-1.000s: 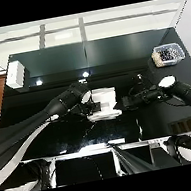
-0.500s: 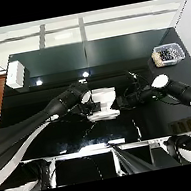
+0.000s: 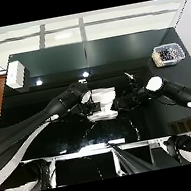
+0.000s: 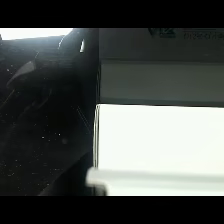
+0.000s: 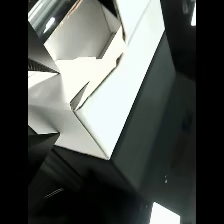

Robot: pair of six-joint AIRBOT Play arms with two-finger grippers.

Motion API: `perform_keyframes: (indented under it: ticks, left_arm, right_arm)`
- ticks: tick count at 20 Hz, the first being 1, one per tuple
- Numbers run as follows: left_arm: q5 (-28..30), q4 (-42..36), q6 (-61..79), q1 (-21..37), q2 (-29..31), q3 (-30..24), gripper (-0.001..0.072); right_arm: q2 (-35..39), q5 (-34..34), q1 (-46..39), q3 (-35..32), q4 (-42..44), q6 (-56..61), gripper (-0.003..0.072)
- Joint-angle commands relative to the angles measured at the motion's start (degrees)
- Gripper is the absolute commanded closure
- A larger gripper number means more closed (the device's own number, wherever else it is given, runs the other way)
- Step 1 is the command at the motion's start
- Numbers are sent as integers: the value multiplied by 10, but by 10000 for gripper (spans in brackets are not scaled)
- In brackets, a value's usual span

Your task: Fold the box and place the chain.

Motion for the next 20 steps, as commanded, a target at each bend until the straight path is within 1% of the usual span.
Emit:
perform_keyframes:
  ticks: [1, 6, 8, 10, 11, 13, 14, 17, 20]
  left_arm:
    - [0, 0, 0, 0, 0, 0, 682]
    - [0, 0, 0, 0, 0, 0, 683]
    - [0, 0, 0, 0, 0, 0, 682]
    - [0, 0, 0, 0, 0, 0, 682]
    - [0, 0, 0, 0, 0, 0, 682]
    - [0, 0, 0, 0, 0, 0, 682]
    - [0, 0, 0, 0, 0, 0, 683]
    - [0, 0, 0, 0, 0, 0, 683]
    - [0, 0, 0, 0, 0, 0, 683]
  right_arm:
    - [0, -7, 22, 17, -84, 75, 277]
    - [-18, -9, 64, 60, -181, 174, 277]
    - [-44, 2, 82, 88, -206, 205, 376]
    - [-71, 40, 103, 125, -258, 258, 376]
    - [-80, 62, 113, 142, -298, 293, 376]
    - [-84, 94, 132, 167, -373, 357, 376]
    - [-85, 108, 139, 177, -397, 379, 376]
    - [-99, 134, 156, 201, -411, 402, 376]
    - [-126, 141, 165, 215, -408, 438, 376]
